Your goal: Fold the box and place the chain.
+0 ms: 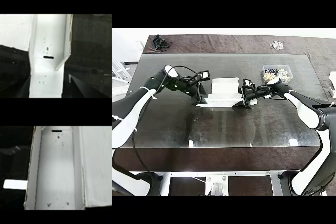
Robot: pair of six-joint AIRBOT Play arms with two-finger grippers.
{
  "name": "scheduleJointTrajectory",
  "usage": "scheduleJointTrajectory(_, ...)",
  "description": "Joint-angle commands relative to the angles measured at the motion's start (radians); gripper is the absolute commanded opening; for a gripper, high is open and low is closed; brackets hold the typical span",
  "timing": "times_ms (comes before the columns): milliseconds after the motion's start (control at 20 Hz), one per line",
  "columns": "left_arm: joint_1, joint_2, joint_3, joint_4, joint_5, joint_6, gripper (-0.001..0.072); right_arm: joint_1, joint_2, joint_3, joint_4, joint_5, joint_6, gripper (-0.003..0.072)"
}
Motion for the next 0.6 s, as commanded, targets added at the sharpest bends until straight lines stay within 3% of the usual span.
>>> scheduleJointTrajectory(0,-0.016,-0.004,-0.005,0.01,0.019,0.014,0.0549,0.0,0.0,0.0,0.0,0.0,0.0,0.0579)
scheduleJointTrajectory(550,-0.017,-0.036,-0.006,-0.018,0.091,0.013,0.0549,0.0,0.0,0.0,0.0,0.0,0.0,0.0579)
